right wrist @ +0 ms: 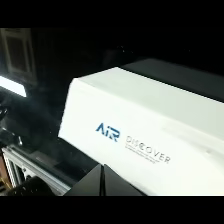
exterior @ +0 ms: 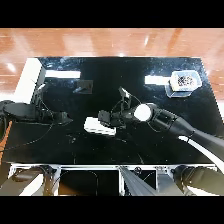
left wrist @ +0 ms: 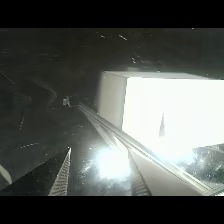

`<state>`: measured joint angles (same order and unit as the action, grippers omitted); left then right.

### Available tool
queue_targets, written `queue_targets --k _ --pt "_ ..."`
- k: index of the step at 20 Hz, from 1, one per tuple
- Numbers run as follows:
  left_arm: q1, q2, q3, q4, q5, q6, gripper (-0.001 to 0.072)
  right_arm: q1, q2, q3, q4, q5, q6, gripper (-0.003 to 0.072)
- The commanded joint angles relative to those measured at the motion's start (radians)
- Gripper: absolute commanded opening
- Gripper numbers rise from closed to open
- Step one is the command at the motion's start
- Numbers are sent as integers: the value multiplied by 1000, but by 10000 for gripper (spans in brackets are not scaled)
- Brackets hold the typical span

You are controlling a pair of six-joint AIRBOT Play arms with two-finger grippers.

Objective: Fold the box and place the chain.

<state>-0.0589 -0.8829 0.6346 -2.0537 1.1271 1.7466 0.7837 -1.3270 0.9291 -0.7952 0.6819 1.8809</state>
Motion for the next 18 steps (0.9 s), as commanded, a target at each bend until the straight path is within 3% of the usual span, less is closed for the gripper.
queue_targets --k 1,18 --pt "-37 0 0 -5 -10 0 466 10 -19 -26 34 -49 26 43" --pt "-37 0 0 -8 -10 0 466 10 -102 -24 17 -10 -11 42"
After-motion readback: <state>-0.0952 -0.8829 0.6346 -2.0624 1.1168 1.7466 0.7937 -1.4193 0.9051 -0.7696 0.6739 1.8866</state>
